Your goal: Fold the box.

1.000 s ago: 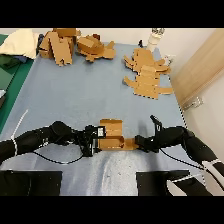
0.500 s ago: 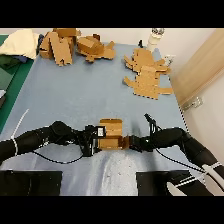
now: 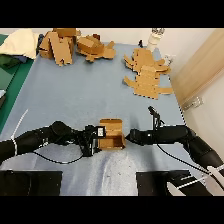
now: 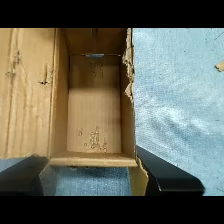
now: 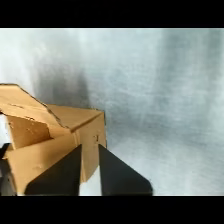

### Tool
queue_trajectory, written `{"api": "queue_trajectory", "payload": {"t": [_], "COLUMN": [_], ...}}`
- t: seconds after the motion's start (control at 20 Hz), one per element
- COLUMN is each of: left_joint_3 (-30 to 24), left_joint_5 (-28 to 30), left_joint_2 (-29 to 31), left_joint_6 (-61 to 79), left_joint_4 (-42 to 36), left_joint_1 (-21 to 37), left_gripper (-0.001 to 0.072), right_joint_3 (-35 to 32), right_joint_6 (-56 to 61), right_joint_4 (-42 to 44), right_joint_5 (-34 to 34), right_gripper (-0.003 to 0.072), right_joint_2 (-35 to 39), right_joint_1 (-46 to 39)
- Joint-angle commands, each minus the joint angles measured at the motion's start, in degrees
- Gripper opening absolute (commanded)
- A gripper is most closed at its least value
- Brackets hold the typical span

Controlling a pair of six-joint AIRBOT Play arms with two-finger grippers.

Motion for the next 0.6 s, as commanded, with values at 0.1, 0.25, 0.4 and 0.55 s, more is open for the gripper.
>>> {"api": "queue_trajectory", "payload": {"t": [0.1, 0.25, 0.4, 0.55], "left_joint_3": [0.0, 0.0, 0.0, 0.0], "left_joint_5": [0.0, 0.0, 0.0, 0.0], "left_joint_2": [0.0, 0.0, 0.0, 0.0], "left_joint_6": [0.0, 0.0, 0.0, 0.0], "left_joint_4": [0.0, 0.0, 0.0, 0.0], "left_joint_1": [0.0, 0.0, 0.0, 0.0], "left_gripper": [0.0484, 0.0484, 0.0484, 0.0484], "right_joint_3": [0.7, 1.2, 1.9, 3.4], "right_joint_6": [0.0, 0.0, 1.9, 9.9], "right_joint_4": [0.5, 1.2, -0.3, -8.0], "right_joint_5": [-1.0, -1.3, -0.4, 0.7], "right_gripper": [0.0346, 0.0496, 0.0495, 0.0491], "right_joint_2": [0.4, 0.6, 0.3, -1.7], "right_joint_1": [0.1, 1.9, 6.4, 11.3]}}
